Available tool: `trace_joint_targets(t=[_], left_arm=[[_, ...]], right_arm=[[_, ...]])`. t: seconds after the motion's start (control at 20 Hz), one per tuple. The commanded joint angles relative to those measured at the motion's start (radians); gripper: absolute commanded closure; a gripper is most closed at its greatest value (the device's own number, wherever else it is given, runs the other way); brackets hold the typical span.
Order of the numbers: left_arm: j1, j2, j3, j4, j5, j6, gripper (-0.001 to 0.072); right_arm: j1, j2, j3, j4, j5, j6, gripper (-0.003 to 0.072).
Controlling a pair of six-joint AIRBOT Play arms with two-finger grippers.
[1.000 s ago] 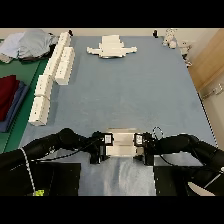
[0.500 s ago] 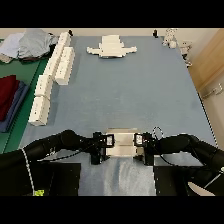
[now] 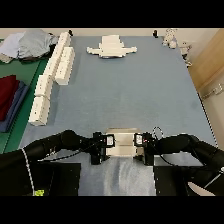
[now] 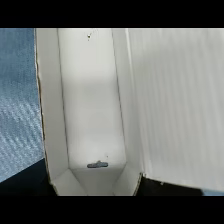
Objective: Fold the box.
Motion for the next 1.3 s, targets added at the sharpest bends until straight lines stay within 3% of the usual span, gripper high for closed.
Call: trace_joint_targets(t=[0.0, 0.5, 0.55, 0.6, 0.8, 0.95, 1.1, 1.25], left_arm=[[0.0, -0.001, 0.0, 0.0, -0.001, -0.002, 0.0334], [0.0, -0.001, 0.0, 0.0, -0.001, -0.002, 0.0334], [0.0, -0.001, 0.0, 0.0, -0.001, -0.002, 0.0335], [0.0, -0.001, 0.0, 0.0, -0.001, -0.002, 0.0335], [0.0, -0.001, 0.0, 0.0, -0.001, -0.002, 0.0335], [0.0, -0.001, 0.0, 0.0, -0.001, -0.002, 0.0335], [0.0, -0.001, 0.0, 0.0, -0.001, -0.002, 0.0335], [0.0, -0.001, 0.0, 0.0, -0.001, -0.002, 0.0335]], right_arm=[[0.0, 0.001, 0.001, -0.002, 0.001, 0.0, 0.0171], [0.0, 0.001, 0.001, -0.002, 0.0, 0.0, 0.016], [0.0, 0.001, 0.001, -0.002, 0.0, 0.0, 0.0107], [0.0, 0.001, 0.001, -0.005, 0.0, 0.001, -0.0013], [0.0, 0.038, 0.023, -0.071, -0.031, 0.109, -0.0034], [0.0, 0.125, 0.078, -0.32, -0.136, 0.374, -0.0034], [0.0, 0.227, 0.152, -0.555, -0.325, 0.639, -0.0034], [0.0, 0.314, 0.232, -0.631, -0.583, 0.929, -0.003]])
